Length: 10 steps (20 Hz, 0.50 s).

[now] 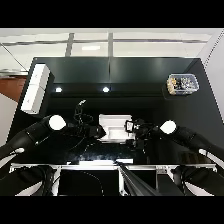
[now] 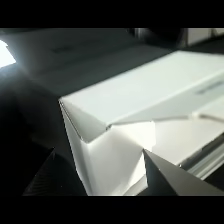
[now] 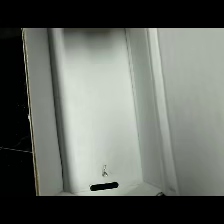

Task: Fold the box and place the chain.

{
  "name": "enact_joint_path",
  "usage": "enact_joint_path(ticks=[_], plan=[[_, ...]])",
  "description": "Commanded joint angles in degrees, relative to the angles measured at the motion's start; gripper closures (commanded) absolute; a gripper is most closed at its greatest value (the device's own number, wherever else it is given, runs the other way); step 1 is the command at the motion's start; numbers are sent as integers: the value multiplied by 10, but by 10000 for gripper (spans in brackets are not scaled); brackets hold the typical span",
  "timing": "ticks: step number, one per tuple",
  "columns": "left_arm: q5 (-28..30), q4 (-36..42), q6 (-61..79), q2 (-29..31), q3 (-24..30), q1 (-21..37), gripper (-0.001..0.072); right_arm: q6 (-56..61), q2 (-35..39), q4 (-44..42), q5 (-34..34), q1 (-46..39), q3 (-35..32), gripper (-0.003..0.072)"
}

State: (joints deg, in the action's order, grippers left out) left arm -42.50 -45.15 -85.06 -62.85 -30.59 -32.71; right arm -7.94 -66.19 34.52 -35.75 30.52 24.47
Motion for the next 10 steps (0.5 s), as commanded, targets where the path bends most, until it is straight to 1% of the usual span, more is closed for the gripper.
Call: enact_joint_path(ticks=[1, 3, 4, 5, 7, 10], plan=[[17, -40, -64, 0, -1, -7, 89, 0, 0, 0, 0, 0, 0, 260], [17, -79, -110, -1, -7, -17, 101, 0, 0, 0, 0, 0, 0, 260], [16, -103, -135, -3, -12, -27, 172, 0, 0, 0, 0, 0, 0, 260], [15, -120, -152, -8, -20, -39, 188, 0, 0, 0, 0, 0, 0, 260], [15, -163, -199, -23, -40, -73, 198, 0, 0, 0, 0, 0, 0, 260], [4, -287, -339, -44, -72, -120, 198, 0, 0, 0, 0, 0, 0, 260]])
